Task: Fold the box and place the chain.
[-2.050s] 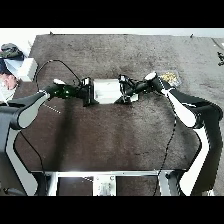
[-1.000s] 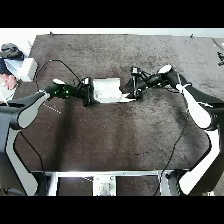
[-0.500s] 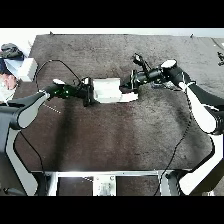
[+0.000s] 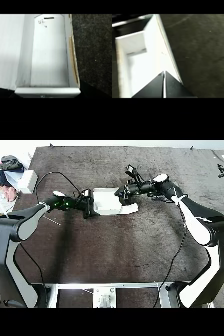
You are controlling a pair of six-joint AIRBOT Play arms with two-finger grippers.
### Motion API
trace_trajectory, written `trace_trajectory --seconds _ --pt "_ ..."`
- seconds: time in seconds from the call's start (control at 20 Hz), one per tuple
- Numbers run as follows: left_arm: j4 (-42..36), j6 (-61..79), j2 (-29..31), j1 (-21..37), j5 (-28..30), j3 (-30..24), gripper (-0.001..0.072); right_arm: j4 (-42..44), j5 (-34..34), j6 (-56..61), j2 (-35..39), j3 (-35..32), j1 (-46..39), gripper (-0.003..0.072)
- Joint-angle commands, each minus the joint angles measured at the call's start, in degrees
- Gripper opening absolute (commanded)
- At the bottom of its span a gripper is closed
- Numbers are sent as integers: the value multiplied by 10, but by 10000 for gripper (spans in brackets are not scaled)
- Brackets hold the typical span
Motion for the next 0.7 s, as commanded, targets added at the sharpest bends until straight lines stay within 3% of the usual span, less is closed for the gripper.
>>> trace_trajectory --seconds 0.0,0.65 --pt "0 0 0 0 0 0 417 0 -62 -4 -9 0 2 31" --pt "0 0 0 0 0 0 417 -30 -38 -4 -46 0 2 31"
